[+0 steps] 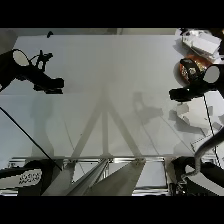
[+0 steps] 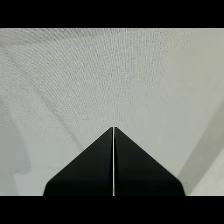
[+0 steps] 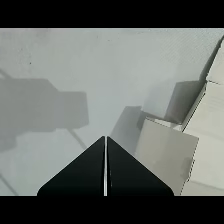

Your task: Fold the box and place the chain.

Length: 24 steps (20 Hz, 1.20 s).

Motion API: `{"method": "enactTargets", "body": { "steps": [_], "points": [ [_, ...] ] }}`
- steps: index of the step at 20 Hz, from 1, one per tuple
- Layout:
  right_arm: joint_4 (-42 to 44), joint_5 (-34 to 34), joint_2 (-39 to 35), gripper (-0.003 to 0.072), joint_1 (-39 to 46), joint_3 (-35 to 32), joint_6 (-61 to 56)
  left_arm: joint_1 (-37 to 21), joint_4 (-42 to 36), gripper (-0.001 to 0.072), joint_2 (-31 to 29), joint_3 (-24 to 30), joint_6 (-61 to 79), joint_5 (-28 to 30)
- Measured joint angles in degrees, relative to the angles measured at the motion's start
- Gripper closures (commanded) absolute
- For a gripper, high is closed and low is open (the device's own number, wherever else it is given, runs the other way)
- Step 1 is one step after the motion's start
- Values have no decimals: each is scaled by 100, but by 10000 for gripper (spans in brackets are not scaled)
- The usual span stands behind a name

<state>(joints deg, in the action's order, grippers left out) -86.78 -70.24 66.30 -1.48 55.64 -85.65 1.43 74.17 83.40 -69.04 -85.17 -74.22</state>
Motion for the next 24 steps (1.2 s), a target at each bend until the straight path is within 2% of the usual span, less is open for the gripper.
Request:
{"method": "enactTargets", "body": {
  "steps": [5,8,11,12,13,14,16,24],
  "points": [
    [-160,-101,83,669,0,-4,0,-2,-2,696,4,4,0,0],
    [-597,-212,144,669,83,2,-31,-2,-4,696,4,4,0,0],
    [-1231,-258,166,669,518,92,-160,-2,-7,696,4,4,0,0],
    [-1451,-264,170,611,732,146,-184,-2,-4,696,4,4,2,0],
    [-1696,-271,173,355,988,205,-197,-2,-4,696,4,4,2,0],
    [-1893,-267,175,143,1228,260,-179,-2,-7,696,4,4,0,0],
    [-2199,-245,177,176,1738,352,68,-2,-7,696,4,4,0,-2],
    [-2800,-184,584,174,3250,439,962,-2,-7,696,4,4,0,0]
  ]
}}
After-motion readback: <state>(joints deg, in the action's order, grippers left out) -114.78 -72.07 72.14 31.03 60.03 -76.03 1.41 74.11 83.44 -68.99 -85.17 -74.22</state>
